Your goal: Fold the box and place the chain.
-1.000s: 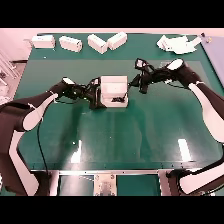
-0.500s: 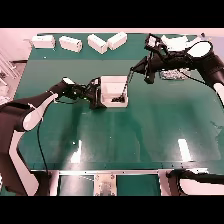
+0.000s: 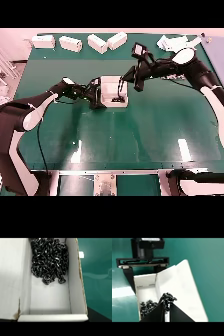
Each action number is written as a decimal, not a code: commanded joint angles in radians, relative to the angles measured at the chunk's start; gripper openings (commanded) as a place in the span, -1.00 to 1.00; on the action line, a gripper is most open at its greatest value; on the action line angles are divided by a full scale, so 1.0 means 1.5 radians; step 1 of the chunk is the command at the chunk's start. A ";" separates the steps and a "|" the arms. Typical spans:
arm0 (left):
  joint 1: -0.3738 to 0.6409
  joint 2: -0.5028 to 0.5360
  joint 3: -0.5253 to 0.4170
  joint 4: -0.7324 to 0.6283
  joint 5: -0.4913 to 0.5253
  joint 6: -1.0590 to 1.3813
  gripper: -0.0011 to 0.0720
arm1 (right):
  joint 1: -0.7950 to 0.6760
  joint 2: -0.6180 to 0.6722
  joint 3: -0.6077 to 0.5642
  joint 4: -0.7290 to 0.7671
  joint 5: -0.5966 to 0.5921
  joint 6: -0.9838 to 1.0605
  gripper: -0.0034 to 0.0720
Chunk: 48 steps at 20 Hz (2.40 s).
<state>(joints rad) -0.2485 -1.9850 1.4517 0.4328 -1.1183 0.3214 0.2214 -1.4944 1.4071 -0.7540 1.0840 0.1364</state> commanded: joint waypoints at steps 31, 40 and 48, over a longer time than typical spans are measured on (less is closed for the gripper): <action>0.000 0.001 0.000 0.000 0.000 0.000 0.63 | -0.106 -0.288 0.255 0.153 0.014 0.154 -0.56; 0.000 0.001 0.000 0.000 0.000 0.000 0.63 | -0.056 -0.291 0.297 0.076 0.169 0.154 -0.48; 0.000 0.001 0.000 0.000 0.000 0.000 0.63 | -0.047 -0.291 0.329 0.053 0.334 0.154 -0.48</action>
<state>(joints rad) -0.2485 -1.9850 1.4517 0.4328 -1.1183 0.3218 0.1432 -1.9308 1.8912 -0.6559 1.4723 0.3679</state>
